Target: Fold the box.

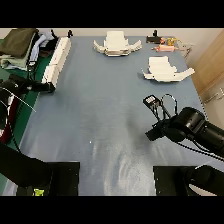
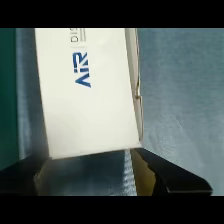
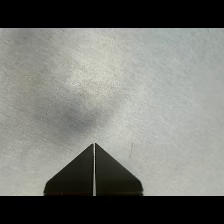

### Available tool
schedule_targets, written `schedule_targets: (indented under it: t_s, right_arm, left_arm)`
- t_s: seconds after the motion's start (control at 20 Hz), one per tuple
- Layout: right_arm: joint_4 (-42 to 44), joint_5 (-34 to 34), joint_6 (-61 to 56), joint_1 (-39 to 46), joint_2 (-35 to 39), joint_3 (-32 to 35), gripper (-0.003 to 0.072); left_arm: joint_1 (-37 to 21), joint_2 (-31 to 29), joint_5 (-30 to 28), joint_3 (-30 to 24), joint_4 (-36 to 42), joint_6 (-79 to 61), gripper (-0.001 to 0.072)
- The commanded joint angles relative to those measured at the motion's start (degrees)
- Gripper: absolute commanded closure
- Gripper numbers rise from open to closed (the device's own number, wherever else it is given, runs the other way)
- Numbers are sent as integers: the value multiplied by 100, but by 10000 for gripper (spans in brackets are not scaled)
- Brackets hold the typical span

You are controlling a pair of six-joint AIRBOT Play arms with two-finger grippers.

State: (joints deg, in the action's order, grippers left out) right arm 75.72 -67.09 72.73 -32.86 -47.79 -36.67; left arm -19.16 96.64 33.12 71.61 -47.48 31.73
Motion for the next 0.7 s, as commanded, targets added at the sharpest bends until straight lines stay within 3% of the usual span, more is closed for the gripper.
schedule_targets:
  t_s: [0.0, 0.2, 0.4, 0.45, 0.5, 0.55, 0.65]
  right_arm:
    - [0, -4, -2, 2, 0, -4, 675]
    - [0, -4, -2, 2, 0, -4, 675]
    - [0, -4, -2, 2, 0, -4, 675]
    - [0, -4, -2, 2, 0, -4, 675]
    - [0, -4, -2, 2, 0, -4, 675]
    - [0, -4, -2, 2, 0, -4, 675]
    - [0, -4, -2, 2, 0, -4, 675]
  left_arm:
    - [-179, -555, 693, 11, -588, 188, 10]
    - [-278, -1534, 1493, 11, -1753, 726, 10]
    - [-92, -2455, 2288, 11, -1373, 892, 32]
    - [31, -2634, 2529, 11, -1154, 964, 264]
    - [221, -2806, 2850, 11, -955, 1029, 610]
    - [490, -2944, 3156, 11, -844, 1034, 696]
    - [1132, -3069, 3576, 11, -804, 1364, 697]
